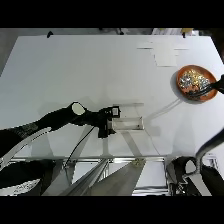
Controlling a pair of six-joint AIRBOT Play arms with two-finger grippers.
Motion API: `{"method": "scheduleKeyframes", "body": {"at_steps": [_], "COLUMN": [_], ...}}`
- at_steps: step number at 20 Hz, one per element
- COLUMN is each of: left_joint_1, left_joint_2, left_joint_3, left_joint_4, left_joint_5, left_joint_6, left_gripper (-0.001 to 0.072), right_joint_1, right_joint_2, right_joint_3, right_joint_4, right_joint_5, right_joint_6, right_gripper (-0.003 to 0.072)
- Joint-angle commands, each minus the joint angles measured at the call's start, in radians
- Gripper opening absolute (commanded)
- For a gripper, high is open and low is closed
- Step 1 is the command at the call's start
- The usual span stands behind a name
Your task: Fold the box and place the chain.
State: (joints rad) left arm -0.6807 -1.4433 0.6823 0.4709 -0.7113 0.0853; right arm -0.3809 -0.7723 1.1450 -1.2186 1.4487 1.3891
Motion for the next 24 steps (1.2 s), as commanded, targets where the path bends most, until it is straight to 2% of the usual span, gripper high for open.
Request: {"method": "scheduleKeyframes", "body": {"at_steps": [1,6,12,15,19,24], "left_joint_1": [0.0,0.0,0.0,0.0,0.0,0.0], "left_joint_2": [0.0,0.0,0.0,0.0,0.0,0.0], "left_joint_3": [-0.001,-0.001,-0.001,-0.001,-0.001,-0.001], "left_joint_4": [0.0,0.0,0.0,0.0,0.0,0.0], "left_joint_5": [0.0,0.0,0.0,0.0,0.0,0.0], "left_joint_6": [0.0,0.0,0.0,0.0,0.0,0.0], "left_gripper": [0.0254,0.0254,0.0254,0.0254,0.0254,0.0254], "right_joint_1": [0.045,0.306,0.523,0.607,0.705,0.846], "right_joint_2": [0.077,0.093,0.096,0.096,0.077,-0.054], "right_joint_3": [0.0,-0.005,-0.081,-0.14,-0.229,-0.33], "right_joint_4": [0.053,0.048,0.054,0.055,0.055,0.056], "right_joint_5": [0.032,0.114,0.087,0.0,-0.187,-0.323], "right_joint_6": [-0.007,-0.011,-0.006,-0.006,-0.006,-0.012], "right_gripper": [0.0017,0.0017,0.0017,0.0017,0.0017,0.0017]}}
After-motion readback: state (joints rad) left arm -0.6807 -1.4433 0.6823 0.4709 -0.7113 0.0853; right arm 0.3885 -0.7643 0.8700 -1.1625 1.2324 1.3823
